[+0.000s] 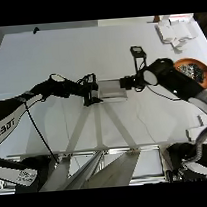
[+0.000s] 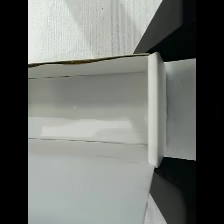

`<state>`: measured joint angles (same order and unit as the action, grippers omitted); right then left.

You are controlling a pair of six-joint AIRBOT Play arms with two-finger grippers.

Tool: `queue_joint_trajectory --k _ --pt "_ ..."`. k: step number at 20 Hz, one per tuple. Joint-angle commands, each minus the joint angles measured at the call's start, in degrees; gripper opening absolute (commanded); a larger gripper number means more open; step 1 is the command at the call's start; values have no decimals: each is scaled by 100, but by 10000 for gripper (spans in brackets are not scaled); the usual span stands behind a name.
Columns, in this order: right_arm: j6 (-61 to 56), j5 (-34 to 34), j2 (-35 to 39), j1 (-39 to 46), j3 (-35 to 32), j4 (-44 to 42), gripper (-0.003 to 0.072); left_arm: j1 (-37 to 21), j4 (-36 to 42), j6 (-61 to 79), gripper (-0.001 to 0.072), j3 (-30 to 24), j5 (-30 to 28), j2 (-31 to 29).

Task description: Fold the box and place the chain.

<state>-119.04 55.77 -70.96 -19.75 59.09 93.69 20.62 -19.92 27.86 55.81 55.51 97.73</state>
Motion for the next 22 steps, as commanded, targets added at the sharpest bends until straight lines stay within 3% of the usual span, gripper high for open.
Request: queue_joint_trajectory --k 1,7,10,15,16,17,22 --pt "581 699 874 656 0 55 336 -4 -4 -2 355 2 -2 0" --pt "2026 1585 1569 2824 0 59 337 -4 -4 -2 355 2 -2 0" --pt "2927 1425 1482 3617 0 61 337 -4 -4 -2 355 2 -2 0" --pt "3108 922 914 4492 0 37 338 -4 -4 -2 355 2 -2 0" --pt "3132 863 732 4610 0 37 361 -4 -4 -2 355 2 -2 0" --pt "3287 772 549 4712 0 37 460 -4 -4 -2 355 2 -2 0" --pt "3506 238 -345 4990 0 35 468 -4 -4 -2 355 2 -2 0"
